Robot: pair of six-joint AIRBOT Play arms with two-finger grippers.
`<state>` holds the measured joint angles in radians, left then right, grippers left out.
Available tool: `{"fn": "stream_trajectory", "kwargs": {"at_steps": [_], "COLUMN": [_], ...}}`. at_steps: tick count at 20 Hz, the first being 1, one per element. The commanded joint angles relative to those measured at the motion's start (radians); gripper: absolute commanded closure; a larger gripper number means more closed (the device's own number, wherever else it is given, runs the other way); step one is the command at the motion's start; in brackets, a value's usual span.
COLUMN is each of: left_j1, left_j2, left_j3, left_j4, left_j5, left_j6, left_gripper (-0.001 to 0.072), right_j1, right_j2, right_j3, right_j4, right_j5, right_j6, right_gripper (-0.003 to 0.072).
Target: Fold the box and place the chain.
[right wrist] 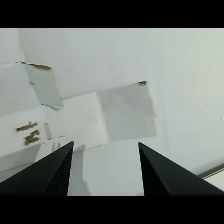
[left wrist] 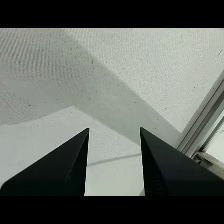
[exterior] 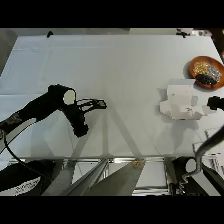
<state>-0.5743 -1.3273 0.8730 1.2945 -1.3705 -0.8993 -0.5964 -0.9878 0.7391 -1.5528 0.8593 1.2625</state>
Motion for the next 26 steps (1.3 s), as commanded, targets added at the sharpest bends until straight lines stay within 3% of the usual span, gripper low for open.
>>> {"fn": "stream_trajectory", "kwargs": {"at_steps": [1, 4, 6, 16, 19, 20, 22, 23, 26], "left_j1": [-0.001, -0.001, -0.001, -0.001, -0.001, -0.001, -0.001, -0.001, -0.001], "left_j2": [0.001, 0.001, 0.001, 0.001, 0.001, 0.001, 0.001, 0.001, 0.001], "left_j3": [0.000, 0.000, 0.000, 0.000, 0.000, 0.000, 0.000, 0.000, 0.000], "left_j4": [0.000, 0.000, 0.000, 0.000, 0.000, 0.000, 0.000, 0.000, 0.000], "left_j5": [0.000, 0.000, 0.000, 0.000, 0.000, 0.000, 0.000, 0.000, 0.000], "left_j6": [0.000, 0.000, 0.000, 0.000, 0.000, 0.000, 0.000, 0.000, 0.000], "left_gripper": [0.0372, 0.0372, 0.0372, 0.0372, 0.0372, 0.0372, 0.0372, 0.0372, 0.0372], "right_j1": [-0.083, -0.122, -0.125, -0.125, -0.125, -0.125, -0.125, -0.125, -0.119], "right_j2": [-0.151, -0.298, -0.380, -0.544, -0.589, -0.601, -0.603, -0.599, -0.573], "right_j3": [0.135, 0.280, 0.349, 0.383, 0.383, 0.383, 0.383, 0.383, 0.383], "right_j4": [-0.014, 0.102, 0.091, 0.091, 0.171, 0.177, 0.177, 0.180, 0.325], "right_j5": [0.123, 0.287, 0.350, 0.311, 0.367, 0.385, 0.391, 0.400, 0.476], "right_j6": [-0.043, -0.152, -0.171, -0.227, -0.303, -0.315, -0.330, -0.345, -0.473], "right_gripper": [0.0176, 0.0155, 0.0155, 0.0169, 0.0234, 0.0320, 0.0594, 0.0672, 0.0674]}}
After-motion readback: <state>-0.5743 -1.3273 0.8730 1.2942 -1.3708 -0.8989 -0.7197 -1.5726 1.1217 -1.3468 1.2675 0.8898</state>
